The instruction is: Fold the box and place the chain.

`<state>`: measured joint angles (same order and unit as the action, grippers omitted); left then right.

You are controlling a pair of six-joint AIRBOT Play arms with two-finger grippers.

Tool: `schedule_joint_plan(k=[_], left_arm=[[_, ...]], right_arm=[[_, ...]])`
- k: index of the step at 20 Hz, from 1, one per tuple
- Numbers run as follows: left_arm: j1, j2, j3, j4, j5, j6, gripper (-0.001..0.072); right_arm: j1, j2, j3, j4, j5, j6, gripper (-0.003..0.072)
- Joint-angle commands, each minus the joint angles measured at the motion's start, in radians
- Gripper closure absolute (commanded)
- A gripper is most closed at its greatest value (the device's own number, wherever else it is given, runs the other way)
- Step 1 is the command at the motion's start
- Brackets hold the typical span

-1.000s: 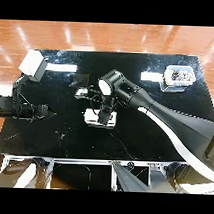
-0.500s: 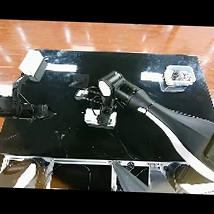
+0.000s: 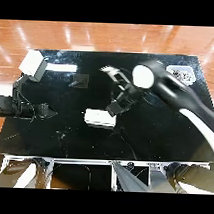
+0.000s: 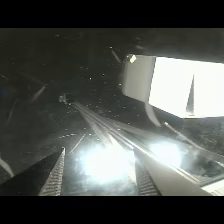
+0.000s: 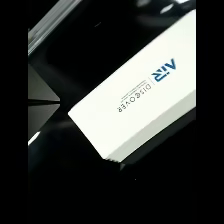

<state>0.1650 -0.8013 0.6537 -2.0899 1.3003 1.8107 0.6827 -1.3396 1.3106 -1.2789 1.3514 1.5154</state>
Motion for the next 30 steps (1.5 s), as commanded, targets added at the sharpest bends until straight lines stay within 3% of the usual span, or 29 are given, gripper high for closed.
schedule_joint_plan(k=[1, 3, 4, 6, 11, 30], left_arm=[[0.000, -0.001, 0.000, -0.049, 0.004, 0.016, 0.0170], [0.000, -0.001, 0.000, -0.070, -0.021, 0.024, 0.0170], [0.000, -0.001, 0.000, -0.071, -0.026, 0.024, 0.0170], [0.000, -0.001, 0.000, -0.071, -0.035, 0.027, 0.0170], [0.000, -0.001, 0.000, -0.074, -0.037, 0.026, 0.0170], [0.000, -0.001, 0.000, -0.093, -0.036, 0.026, 0.0170]], right_arm=[[0.008, 0.338, -0.431, 0.064, -0.642, 0.600, 0.0656], [0.115, 0.445, -0.674, 0.064, -1.069, 0.941, 0.0655], [0.163, 0.439, -0.735, 0.063, -1.143, 1.044, 0.0655], [0.217, 0.374, -0.753, 0.066, -1.088, 1.074, 0.0655], [0.244, 0.241, -0.752, 0.078, -1.236, 1.161, 0.0655], [0.248, 0.190, -0.752, 0.048, -1.123, 1.098, 0.0655]])
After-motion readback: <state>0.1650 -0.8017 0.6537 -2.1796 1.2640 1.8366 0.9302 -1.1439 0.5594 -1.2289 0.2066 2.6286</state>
